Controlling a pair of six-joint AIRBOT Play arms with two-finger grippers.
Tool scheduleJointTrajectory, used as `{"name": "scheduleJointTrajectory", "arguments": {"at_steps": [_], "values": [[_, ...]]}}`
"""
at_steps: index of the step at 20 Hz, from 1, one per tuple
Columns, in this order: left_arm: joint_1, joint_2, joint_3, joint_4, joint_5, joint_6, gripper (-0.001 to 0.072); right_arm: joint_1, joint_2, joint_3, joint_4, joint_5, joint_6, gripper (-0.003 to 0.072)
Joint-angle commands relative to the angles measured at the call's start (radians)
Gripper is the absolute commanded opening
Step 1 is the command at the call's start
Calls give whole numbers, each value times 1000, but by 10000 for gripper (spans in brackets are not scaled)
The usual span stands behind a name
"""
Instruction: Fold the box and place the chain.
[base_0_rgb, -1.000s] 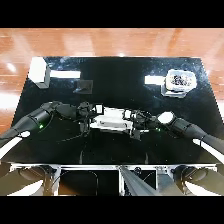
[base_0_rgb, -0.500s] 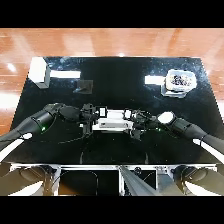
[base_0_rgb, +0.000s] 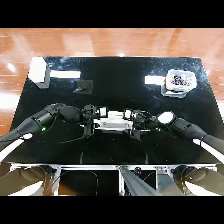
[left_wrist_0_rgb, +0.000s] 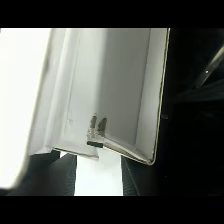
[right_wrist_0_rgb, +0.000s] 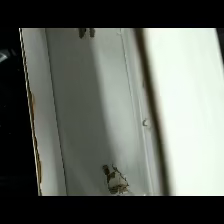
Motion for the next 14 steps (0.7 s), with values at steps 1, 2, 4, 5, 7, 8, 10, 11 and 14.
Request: {"name": "scheduleJointTrajectory", "arguments": {"at_steps": [1,2,4,5,7,8,10,11,14], "values": [[0,0,1,-3,24,0,343,1,0,1,-1,0,0,585],[0,0,1,-3,23,0,313,1,0,1,0,0,0,585],[0,0,1,-10,17,0,310,1,0,1,-1,1,0,585],[0,0,1,-19,5,0,307,1,0,1,-1,1,0,585],[-1,-1,1,-49,-27,0,290,1,0,1,-1,1,0,585],[-1,-1,1,-59,-38,0,290,1,0,1,-1,1,0,585],[-8,-2,1,-60,-51,0,228,1,0,1,-1,1,0,585],[-14,-5,1,-60,-53,0,126,1,0,1,-1,1,0,585],[-40,-20,1,-60,-58,0,73,1,0,1,-1,1,0,585]]}}
